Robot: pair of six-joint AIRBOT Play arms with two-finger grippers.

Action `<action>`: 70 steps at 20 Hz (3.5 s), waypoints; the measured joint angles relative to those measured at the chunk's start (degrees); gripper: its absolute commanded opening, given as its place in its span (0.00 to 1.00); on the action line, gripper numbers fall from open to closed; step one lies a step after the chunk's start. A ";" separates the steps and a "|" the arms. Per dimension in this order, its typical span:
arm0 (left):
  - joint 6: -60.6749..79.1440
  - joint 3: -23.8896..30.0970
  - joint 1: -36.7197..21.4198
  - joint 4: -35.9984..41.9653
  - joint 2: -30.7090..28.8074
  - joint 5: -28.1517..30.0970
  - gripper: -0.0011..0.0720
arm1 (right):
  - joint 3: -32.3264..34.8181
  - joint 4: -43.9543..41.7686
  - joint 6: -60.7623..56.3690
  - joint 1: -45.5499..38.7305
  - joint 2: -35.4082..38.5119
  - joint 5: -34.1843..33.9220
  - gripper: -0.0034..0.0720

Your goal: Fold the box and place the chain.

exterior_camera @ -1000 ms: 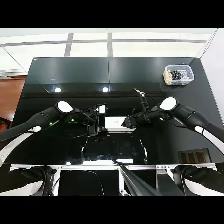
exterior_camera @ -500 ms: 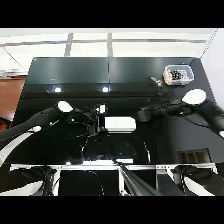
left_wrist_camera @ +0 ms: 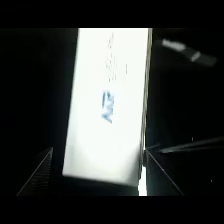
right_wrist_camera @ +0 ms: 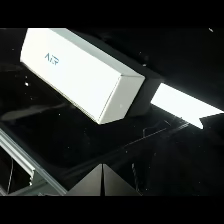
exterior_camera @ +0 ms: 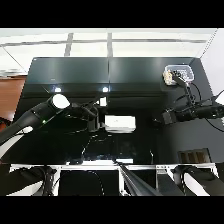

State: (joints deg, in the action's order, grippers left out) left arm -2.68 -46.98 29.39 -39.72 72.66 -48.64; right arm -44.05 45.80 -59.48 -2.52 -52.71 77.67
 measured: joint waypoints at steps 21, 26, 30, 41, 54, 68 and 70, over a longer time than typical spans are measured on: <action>-15.93 -20.13 9.86 -5.11 17.99 -7.67 1.00 | 0.13 5.09 -0.04 -1.25 0.35 -7.30 0.06; -16.28 -22.18 12.61 -12.61 18.05 -9.40 1.00 | 0.13 5.29 -0.04 -1.25 0.35 -7.41 0.06; -22.10 -22.91 15.85 -22.93 18.29 -9.38 0.55 | 0.13 5.31 -0.07 -1.25 0.35 -7.41 0.06; -54.47 -44.09 -3.10 -41.53 15.93 -21.49 0.52 | 0.13 5.29 -0.46 -1.27 0.35 -7.43 0.06; -62.03 -50.95 -44.87 -42.99 28.48 -6.67 0.53 | 0.13 5.29 -2.45 -1.25 0.35 -8.37 0.07; -74.16 -71.36 -41.97 -43.52 29.09 -14.29 0.05 | 0.13 5.27 -3.58 -0.85 0.35 -15.26 0.07; -76.96 -63.41 -40.19 -42.47 22.36 -17.00 0.05 | 0.13 5.31 -3.45 -0.44 0.28 -18.05 0.07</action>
State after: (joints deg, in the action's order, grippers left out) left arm -79.64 -110.39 -10.81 -82.19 95.02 -65.65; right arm -43.92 51.11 -62.94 -2.96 -52.42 59.61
